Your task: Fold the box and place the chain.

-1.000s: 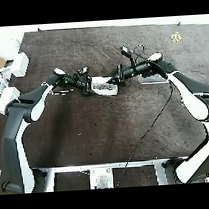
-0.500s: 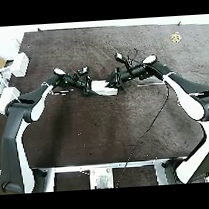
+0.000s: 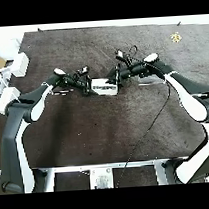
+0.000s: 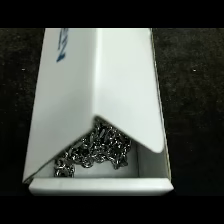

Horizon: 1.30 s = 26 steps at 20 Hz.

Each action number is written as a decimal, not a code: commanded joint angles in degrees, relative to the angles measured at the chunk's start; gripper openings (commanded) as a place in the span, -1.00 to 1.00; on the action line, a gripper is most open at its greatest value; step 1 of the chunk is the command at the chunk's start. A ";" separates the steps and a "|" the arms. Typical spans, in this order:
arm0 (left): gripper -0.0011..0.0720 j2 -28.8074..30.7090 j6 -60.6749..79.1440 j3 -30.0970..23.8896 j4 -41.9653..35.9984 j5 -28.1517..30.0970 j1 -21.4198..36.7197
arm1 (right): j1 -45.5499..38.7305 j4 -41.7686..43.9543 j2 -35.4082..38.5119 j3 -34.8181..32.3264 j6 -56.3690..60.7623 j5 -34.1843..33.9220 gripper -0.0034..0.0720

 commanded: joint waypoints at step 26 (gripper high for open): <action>-0.01 0.00 0.17 0.00 0.02 -0.09 0.00 | 1.73 -9.64 0.00 -0.04 1.18 0.81 -0.36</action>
